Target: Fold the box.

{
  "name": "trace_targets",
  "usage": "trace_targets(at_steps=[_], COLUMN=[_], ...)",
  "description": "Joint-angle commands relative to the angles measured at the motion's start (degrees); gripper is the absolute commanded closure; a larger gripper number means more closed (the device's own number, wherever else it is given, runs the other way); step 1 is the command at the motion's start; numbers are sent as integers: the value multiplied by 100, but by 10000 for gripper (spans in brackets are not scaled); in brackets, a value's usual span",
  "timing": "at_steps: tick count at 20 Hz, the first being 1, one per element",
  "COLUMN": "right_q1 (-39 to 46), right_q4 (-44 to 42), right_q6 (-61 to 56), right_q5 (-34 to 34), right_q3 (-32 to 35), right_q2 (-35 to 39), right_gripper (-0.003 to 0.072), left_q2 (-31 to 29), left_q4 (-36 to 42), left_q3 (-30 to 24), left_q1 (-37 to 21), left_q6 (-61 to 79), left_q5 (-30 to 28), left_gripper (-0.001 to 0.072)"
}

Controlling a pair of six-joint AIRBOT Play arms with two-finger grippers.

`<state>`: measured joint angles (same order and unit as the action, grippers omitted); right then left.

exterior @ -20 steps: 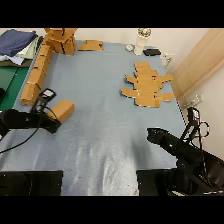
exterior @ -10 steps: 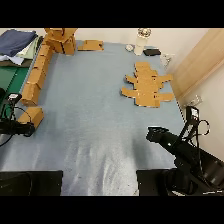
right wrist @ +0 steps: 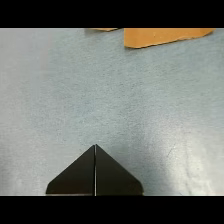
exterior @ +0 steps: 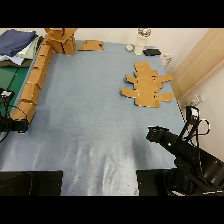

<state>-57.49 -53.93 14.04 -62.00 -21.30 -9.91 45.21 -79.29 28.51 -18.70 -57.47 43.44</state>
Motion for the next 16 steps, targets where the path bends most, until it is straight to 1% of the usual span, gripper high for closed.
trace_targets(at_steps=[1, 3, 7, 12, 14, 15, 16], right_q1=[2, 2, 2, 2, 2, 2, -2], right_q4=[0, -4, -7, -9, -66, -98, -120], right_q6=[2, 0, -2, -4, -4, -2, -2], right_q5=[0, 0, 0, 2, 0, 2, 2], right_q3=[2, 2, 2, 2, 0, 0, 0], right_q2=[-2, -2, -2, -2, 0, 0, 0], right_gripper=[685, 685, 685, 685, 685, 685, 685], left_q2=[282, 516, 787, 1180, 1244, 1239, 1241], left_q4=[-39, 61, 258, 264, 264, 262, 258], left_q3=[0, 0, 0, 0, -2, 0, 0], left_q1=[-66, -57, -57, -59, -59, -59, -59], left_q6=[-2, -2, -2, 0, -2, 0, 0], left_q5=[-400, -691, -1202, -1285, -1283, -1285, -1294], left_gripper=[233, 233, 233, 233, 233, 163, -11])
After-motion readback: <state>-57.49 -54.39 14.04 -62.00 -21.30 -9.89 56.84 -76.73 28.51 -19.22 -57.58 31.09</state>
